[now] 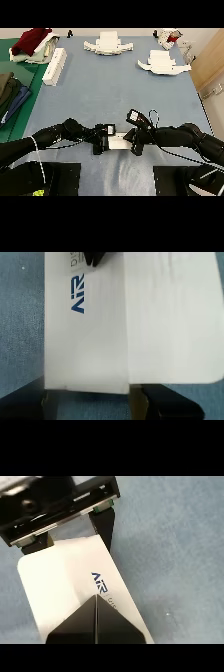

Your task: Fold the box.

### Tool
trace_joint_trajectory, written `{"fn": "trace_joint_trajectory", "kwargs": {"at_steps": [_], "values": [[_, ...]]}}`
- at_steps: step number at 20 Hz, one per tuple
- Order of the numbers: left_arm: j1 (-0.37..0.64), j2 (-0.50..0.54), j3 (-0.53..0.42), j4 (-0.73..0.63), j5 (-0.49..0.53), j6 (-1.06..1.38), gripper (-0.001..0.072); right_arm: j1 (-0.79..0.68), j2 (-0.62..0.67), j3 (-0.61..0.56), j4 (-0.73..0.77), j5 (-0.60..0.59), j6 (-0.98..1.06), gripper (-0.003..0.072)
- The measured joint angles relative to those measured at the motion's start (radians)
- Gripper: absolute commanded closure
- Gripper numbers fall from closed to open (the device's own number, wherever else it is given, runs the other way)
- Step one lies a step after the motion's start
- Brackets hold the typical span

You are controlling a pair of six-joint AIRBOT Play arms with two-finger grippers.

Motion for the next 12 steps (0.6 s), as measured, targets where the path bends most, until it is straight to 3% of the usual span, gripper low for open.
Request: {"fn": "trace_joint_trajectory", "kwargs": {"at_steps": [5, 8, 9, 11, 12], "values": [[0.0, 0.0, 0.0, 0.0, 0.0, 0.0, 0.0231, 0.123, 0.082, -0.008, -0.202, 0.002, 0.017, 0.0675], [0.0, 0.0, 0.0, 0.0, 0.0, 0.0, 0.0231, 0.195, 0.088, -0.032, -0.337, 0.022, 0.09, 0.0464], [0.0, 0.0, 0.0, 0.0, 0.0, 0.0, 0.0231, 0.212, 0.087, -0.039, -0.375, 0.035, 0.112, 0.0442], [0.0, 0.0, 0.0, 0.0, 0.0, 0.0, 0.0231, 0.234, 0.085, -0.048, -0.43, 0.058, 0.14, 0.024], [0.0, 0.0, 0.0, 0.0, 0.0, 0.0, 0.0231, 0.24, 0.085, -0.051, -0.451, 0.07, 0.149, 0.0235]]}}
